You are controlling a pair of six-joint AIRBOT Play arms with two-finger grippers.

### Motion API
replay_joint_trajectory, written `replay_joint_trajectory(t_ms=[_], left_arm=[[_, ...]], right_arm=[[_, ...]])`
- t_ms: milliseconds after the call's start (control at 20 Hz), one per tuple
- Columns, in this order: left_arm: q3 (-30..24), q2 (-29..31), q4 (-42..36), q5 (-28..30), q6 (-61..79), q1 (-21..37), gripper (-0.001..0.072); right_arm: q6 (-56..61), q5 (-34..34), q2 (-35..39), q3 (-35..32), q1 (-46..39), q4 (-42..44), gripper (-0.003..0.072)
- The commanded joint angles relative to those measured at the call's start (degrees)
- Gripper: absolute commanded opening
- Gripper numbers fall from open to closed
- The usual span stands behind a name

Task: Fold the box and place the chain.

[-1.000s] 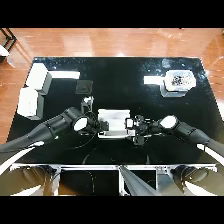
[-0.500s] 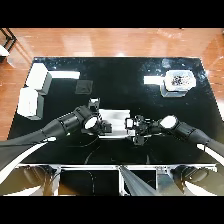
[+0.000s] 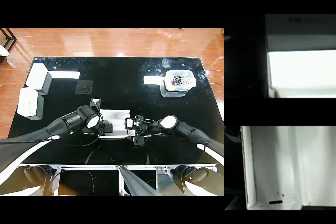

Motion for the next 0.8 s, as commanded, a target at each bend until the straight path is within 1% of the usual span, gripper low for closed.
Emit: replay_joint_trajectory(t_ms=[0, 150, 200, 250, 350, 400, 750], left_arm=[[0.17, -0.24, -0.33, 0.02, 0.02, -0.07, 0.0209], [0.17, -0.24, -0.35, -0.24, 0.00, -0.07, 0.0192], [0.17, -0.24, -0.35, -0.24, 0.02, -0.07, 0.0156], [0.17, -0.24, -0.35, -0.20, 0.07, -0.09, 0.0069], [0.17, -0.24, -0.37, -0.15, 0.07, -0.09, 0.0051], [0.17, -0.24, -0.37, -0.15, 0.09, -0.09, 0.0020], [0.28, -0.22, -1.64, -0.02, 0.11, -0.11, 0.0024]], right_arm=[[0.02, 0.00, 0.00, -0.02, 0.02, -0.02, 0.0365], [0.00, 0.00, 0.00, -0.02, 0.02, 0.00, 0.0365], [0.00, 0.00, 0.00, -0.02, 0.02, 0.00, 0.0365], [0.02, 0.00, 0.00, -0.02, 0.02, -0.02, 0.0365], [0.02, 0.00, 0.00, -0.02, 0.02, 0.00, 0.0365], [0.02, 0.02, 0.00, -0.02, 0.02, -0.02, 0.0365], [0.02, 0.02, 0.00, -0.02, 0.02, 0.00, 0.0365]])
